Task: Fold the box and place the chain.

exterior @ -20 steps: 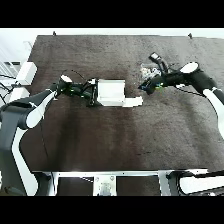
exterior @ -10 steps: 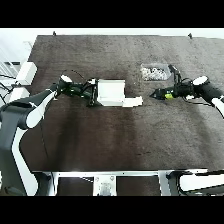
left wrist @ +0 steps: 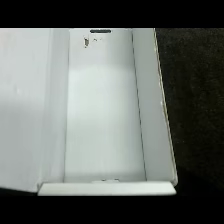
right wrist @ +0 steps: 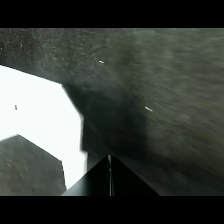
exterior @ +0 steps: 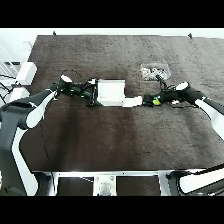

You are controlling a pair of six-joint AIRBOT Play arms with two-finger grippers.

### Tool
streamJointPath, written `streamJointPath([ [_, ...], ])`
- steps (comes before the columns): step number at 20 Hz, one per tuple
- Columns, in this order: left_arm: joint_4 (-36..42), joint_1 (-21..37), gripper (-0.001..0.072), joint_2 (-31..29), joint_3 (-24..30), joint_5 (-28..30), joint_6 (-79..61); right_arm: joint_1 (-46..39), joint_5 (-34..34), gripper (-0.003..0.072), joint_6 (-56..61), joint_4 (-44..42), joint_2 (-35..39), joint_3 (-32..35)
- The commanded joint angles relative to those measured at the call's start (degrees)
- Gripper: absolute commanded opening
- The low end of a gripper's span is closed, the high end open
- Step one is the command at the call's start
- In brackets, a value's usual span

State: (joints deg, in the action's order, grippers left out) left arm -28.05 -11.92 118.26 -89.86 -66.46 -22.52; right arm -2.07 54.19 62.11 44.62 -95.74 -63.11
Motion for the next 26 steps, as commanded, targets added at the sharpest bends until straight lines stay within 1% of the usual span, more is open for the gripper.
streamJointPath([
  [1,0.0,0.0,0.0624,0.0,0.0,0.0,0.0,3.7,0.0,0.0007,1.8,-4.8,-0.7,-0.8],
  [5,0.0,0.0,0.0624,0.0,0.0,0.0,0.0,7.0,0.6,0.0008,1.9,-5.9,1.0,-1.6],
  [9,0.0,0.0,0.0624,0.0,0.0,0.0,0.0,8.6,-0.5,0.001,2.0,-6.7,3.2,-3.0],
  [10,0.0,0.0,0.0624,0.0,0.0,0.0,0.0,8.8,-0.9,0.0045,2.0,-6.7,3.7,-3.2],
  [12,0.0,0.0,0.0624,0.0,0.0,0.0,0.0,8.8,-0.9,0.0314,2.0,-6.8,3.7,-3.5],
  [13,0.0,0.0,0.0624,0.0,0.0,0.0,0.0,9.0,-0.9,0.0343,2.0,-6.8,3.7,-3.5],
  [15,0.0,0.0,0.0624,0.0,0.0,0.0,0.0,9.6,-0.9,0.0374,2.0,-6.8,3.7,-3.6],
  [16,0.0,0.0,0.0624,0.0,0.0,0.0,0.0,9.9,-1.4,0.0429,2.0,-6.8,3.7,-3.6],
  [19,0.0,0.0,0.0624,0.0,0.0,-0.1,0.0,10.5,-3.3,0.0434,2.4,-6.7,3.7,-4.0],
  [26,0.0,0.0,0.0624,0.0,0.0,0.0,0.0,11.7,-3.7,0.0433,4.0,-6.0,3.5,-4.7],
])
